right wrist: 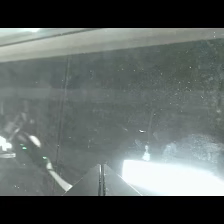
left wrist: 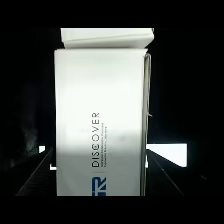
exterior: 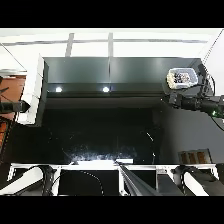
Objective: Fold the box and place the chain.
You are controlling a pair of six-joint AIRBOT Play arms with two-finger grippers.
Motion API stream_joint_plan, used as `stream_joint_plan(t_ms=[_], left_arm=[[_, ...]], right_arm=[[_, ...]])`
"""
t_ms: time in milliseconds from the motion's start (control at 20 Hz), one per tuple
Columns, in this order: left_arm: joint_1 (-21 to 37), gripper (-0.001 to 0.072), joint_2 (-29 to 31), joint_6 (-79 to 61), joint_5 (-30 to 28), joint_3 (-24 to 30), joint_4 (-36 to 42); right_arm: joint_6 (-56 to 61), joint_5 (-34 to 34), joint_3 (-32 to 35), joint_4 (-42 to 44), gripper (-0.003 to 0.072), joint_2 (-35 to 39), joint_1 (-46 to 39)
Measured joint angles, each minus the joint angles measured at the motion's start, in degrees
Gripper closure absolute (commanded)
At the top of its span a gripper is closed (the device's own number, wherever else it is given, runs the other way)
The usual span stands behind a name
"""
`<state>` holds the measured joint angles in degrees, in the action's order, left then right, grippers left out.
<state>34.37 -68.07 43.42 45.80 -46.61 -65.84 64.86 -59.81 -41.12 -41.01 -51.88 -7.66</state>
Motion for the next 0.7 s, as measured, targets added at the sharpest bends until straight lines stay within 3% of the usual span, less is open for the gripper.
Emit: stream_joint_plan(t_ms=[200,250,300,350,400,550,700], left_arm=[[-0.5,0.0009,5.9,1.6,5.2,-3.0,2.8],[-1.0,0.0108,7.6,2.3,6.4,-3.5,4.5],[-1.7,0.0312,9.4,3.9,7.5,-3.9,6.1],[-2.6,0.0604,11.1,5.6,9.0,-4.2,7.2],[-3.8,0.0686,12.9,7.3,10.5,-4.3,8.3],[-9.7,0.0687,18.9,11.1,15.0,-3.2,10.1],[-19.2,0.0687,27.1,14.8,13.6,3.3,10.7]], right_arm=[[0.2,0.3,-1.3,-0.6,0.0648,0.0,0.0],[0.1,0.0,-2.2,-1.5,0.0648,0.0,0.0],[0.0,-0.9,-3.5,-2.6,0.0648,0.1,0.0],[-0.1,-2.3,-4.9,-4.2,0.0648,0.4,0.0],[-0.1,-3.2,-6.0,-5.8,0.0648,1.0,0.0],[-0.2,-4.5,-7.3,-11.4,0.0649,4.9,0.0],[-0.2,-0.8,-2.5,-12.8,0.0648,9.7,0.1]])
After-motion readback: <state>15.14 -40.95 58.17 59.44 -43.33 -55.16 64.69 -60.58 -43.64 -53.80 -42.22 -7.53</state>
